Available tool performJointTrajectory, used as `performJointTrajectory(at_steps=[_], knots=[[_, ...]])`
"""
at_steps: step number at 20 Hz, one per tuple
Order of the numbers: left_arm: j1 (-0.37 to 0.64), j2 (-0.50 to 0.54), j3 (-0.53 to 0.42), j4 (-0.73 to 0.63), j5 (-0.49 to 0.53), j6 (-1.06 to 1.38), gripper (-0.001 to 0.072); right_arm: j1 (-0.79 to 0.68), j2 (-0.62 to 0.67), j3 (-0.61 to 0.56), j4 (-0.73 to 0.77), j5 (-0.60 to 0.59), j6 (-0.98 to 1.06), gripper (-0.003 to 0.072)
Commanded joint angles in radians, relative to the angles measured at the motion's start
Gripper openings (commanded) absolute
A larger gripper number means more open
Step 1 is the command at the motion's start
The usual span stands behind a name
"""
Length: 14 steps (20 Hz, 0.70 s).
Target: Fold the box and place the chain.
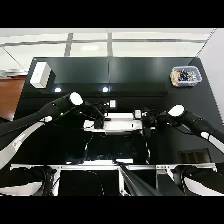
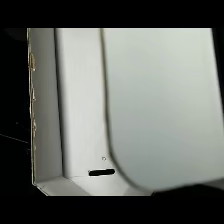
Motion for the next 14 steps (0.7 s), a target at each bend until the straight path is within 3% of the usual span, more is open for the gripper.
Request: performJointTrajectory(at_steps=[1,14], knots=[[0.000,-0.001,0.001,0.000,0.004,0.001,0.0026,0.000,-0.025,0.000,0.002,-0.002,-0.023,0.0704],[0.000,-0.001,0.001,0.000,0.003,0.001,0.0026,0.019,-0.030,0.000,-0.003,-0.048,0.006,0.0704]])
